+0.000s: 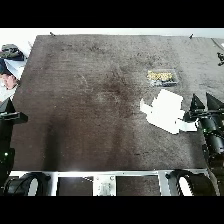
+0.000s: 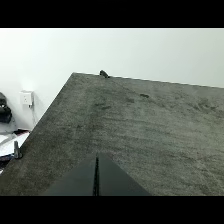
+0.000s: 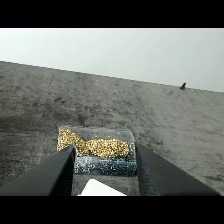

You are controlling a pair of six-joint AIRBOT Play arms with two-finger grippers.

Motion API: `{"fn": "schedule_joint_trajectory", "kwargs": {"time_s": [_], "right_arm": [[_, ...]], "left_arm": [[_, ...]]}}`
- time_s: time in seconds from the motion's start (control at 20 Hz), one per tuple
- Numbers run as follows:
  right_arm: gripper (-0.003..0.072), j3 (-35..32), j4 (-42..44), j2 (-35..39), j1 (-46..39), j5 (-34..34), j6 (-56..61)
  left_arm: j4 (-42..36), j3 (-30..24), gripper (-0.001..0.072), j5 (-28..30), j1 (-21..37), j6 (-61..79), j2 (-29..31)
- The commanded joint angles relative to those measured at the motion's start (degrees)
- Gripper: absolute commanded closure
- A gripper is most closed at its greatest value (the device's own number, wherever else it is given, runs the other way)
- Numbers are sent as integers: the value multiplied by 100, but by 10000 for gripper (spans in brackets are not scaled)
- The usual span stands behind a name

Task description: Fold the box and place the chain.

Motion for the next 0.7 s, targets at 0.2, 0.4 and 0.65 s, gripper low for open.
{"fn": "schedule_joint_trajectory", "kwargs": {"time_s": [0.2,0.4,0.65], "right_arm": [[277,13,31,0,2,11,9],[276,433,426,-249,0,-752,162],[255,1517,1502,-2238,-26,-339,157]], "left_arm": [[2,-2,698,0,2,0,2],[2,-2,698,-2,2,0,0],[2,-2,698,0,2,0,2]]}}
